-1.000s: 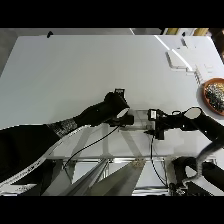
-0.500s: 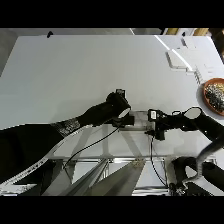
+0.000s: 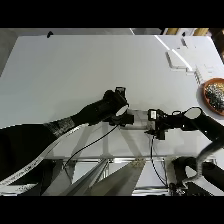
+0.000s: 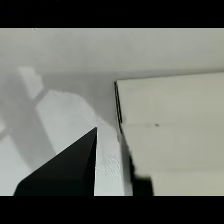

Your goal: Fold the box and place the chain.

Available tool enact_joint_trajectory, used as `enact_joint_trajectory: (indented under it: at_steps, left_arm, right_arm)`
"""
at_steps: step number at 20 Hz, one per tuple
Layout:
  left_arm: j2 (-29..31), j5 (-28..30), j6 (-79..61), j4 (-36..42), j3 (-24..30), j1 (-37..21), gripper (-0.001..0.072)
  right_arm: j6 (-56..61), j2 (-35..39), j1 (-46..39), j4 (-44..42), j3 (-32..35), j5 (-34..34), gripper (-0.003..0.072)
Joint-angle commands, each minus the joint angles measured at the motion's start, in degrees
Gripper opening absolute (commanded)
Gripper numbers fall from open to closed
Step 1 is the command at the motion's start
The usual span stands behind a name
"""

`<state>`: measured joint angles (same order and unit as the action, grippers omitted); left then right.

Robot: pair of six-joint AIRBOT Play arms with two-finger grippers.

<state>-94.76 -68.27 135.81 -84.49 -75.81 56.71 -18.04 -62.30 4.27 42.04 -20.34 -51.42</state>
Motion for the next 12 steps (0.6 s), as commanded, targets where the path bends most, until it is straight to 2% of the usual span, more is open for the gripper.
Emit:
enact_joint_trajectory:
  at_steps: [1, 7, 8, 9, 10, 11, 12]
  left_arm:
    - [3.1, -0.3, -7.8, 0.9, 0.0, -1.1, 0.023]
    - [11.4, -7.2, -27.2, 2.8, 0.0, -4.6, 0.0237]
    - [12.9, -8.8, -31.4, 2.8, 0.2, -5.3, 0.0354]
    - [14.5, -9.5, -35.7, 3.1, 0.9, -6.3, 0.0531]
    - [15.9, -9.3, -41.0, 3.7, 1.8, -7.3, 0.061]
    - [17.6, -8.1, -49.4, 5.6, 3.6, -8.6, 0.0655]
    - [19.1, -6.3, -57.8, 8.3, 5.9, -10.0, 0.0655]
  right_arm:
    - [0.0, 0.0, 0.0, -0.1, 0.0, -0.2, 0.0297]
    - [0.0, 0.0, 0.0, -0.1, 0.0, -0.2, 0.0297]
    - [0.0, 0.0, 0.0, -0.1, 0.0, -0.2, 0.0297]
    - [0.0, 0.0, 0.0, -0.1, 0.0, -0.2, 0.0297]
    - [0.0, 0.0, 0.0, -0.1, 0.0, -0.2, 0.0297]
    - [0.0, 0.0, 0.0, -0.1, 0.0, -0.2, 0.0297]
    - [0.0, 0.0, 0.0, -0.1, 0.0, -0.2, 0.0297]
